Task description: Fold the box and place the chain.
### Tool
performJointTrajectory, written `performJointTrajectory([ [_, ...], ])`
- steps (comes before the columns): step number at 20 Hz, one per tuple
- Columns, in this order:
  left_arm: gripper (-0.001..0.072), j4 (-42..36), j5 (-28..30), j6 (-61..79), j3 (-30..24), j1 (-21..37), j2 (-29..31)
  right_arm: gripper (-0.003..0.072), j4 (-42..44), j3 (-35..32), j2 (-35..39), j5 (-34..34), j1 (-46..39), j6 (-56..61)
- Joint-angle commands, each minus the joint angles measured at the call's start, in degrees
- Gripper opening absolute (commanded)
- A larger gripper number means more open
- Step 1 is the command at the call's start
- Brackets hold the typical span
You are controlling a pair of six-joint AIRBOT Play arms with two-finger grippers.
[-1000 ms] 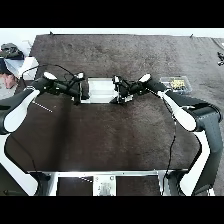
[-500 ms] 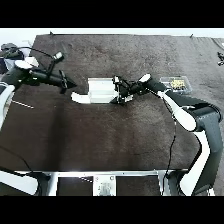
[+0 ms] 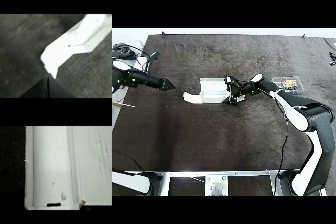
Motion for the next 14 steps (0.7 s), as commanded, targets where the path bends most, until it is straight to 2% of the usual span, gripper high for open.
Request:
performJointTrajectory([
  [1, 0.001, 0.4, 0.2, -9.9, 0.0, 0.3, -2.4, 0.0384, 0.0, 0.0, 0.0, 0.0, 0.0, 0.0],
  [9, 0.001, -3.5, 2.8, -12.8, 0.0, -0.8, -10.9, 0.0383, 0.0, 0.0, 0.0, 0.0, 0.0, 0.0],
  [14, 0.0011, -7.3, 4.7, -12.9, 0.0, -3.0, -14.2, 0.0384, 0.0, 0.0, 0.0, 0.0, 0.0, 0.0],
])
